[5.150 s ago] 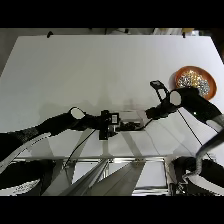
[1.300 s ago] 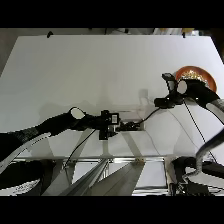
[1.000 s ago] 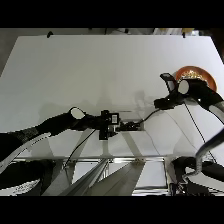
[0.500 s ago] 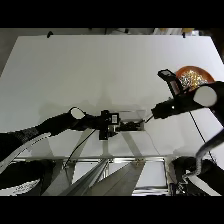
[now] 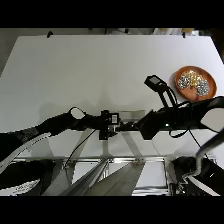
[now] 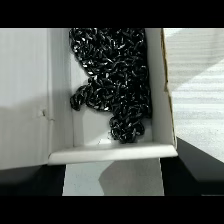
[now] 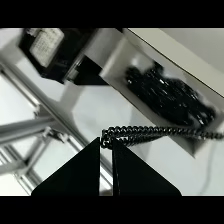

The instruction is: Fold the box and place the chain.

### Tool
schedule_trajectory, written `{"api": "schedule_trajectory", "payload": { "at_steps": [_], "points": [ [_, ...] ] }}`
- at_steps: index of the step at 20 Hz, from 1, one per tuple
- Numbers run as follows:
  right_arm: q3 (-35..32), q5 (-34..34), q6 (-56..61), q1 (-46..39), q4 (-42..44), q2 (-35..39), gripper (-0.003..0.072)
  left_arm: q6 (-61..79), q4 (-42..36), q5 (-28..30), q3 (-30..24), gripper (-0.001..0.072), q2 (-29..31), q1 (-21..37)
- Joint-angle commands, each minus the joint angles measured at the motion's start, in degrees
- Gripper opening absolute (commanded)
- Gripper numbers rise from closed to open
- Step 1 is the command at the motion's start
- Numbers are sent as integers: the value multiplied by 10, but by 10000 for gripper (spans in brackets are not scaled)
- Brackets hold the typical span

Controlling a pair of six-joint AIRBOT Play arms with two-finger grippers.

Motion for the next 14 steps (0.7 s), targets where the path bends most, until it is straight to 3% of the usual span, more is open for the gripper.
{"api": "schedule_trajectory", "payload": {
  "at_steps": [1,6,14],
  "points": [
    [1,-92,0,54,13,3,18,0,0,0,0,201,0,0],
    [1,-184,0,83,14,2,17,0,0,0,0,201,1,0],
    [1,-254,-1,83,51,2,16,0,0,0,0,201,0,0]
  ]
}}
